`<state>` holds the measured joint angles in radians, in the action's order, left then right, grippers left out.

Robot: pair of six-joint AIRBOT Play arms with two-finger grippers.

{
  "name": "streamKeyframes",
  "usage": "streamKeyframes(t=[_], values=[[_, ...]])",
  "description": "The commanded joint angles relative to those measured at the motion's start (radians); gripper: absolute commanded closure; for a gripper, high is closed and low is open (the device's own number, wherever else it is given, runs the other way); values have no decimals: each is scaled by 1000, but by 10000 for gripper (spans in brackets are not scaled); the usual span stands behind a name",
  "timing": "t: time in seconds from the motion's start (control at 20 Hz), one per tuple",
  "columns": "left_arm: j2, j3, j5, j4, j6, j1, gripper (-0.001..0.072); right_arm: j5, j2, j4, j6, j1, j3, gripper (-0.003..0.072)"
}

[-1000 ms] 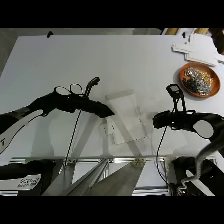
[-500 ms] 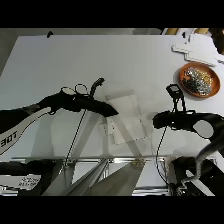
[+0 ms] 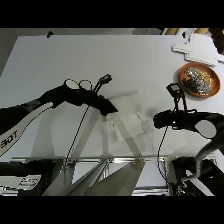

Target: Fold the box and place the chain.

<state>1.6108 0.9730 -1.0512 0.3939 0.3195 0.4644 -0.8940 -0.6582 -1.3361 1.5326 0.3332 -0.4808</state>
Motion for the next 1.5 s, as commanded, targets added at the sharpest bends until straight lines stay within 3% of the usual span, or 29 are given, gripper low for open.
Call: streamKeyframes(t=[0.0,0.1,0.2,0.35,0.5,0.7,1.0,1.45], values=[[-61,39,-7,42,-280,36,708,-56,39,-3,-49,1,-81,460],[-117,39,-6,44,-343,65,708,-112,77,-45,-56,1,-158,354],[-191,38,-44,94,-258,89,710,-184,121,-99,-56,1,-220,283],[-312,36,-52,321,-48,140,713,-244,212,-135,-56,1,-251,282],[-359,-16,25,312,-91,169,713,-250,284,-126,-56,1,-251,283],[-309,-121,173,135,-292,166,712,-251,304,-110,-56,1,-251,283],[-145,-125,253,137,-421,169,712,-248,304,-100,-56,1,-250,283],[-123,-125,274,136,-507,169,709,-247,304,-100,-56,1,-250,283]])
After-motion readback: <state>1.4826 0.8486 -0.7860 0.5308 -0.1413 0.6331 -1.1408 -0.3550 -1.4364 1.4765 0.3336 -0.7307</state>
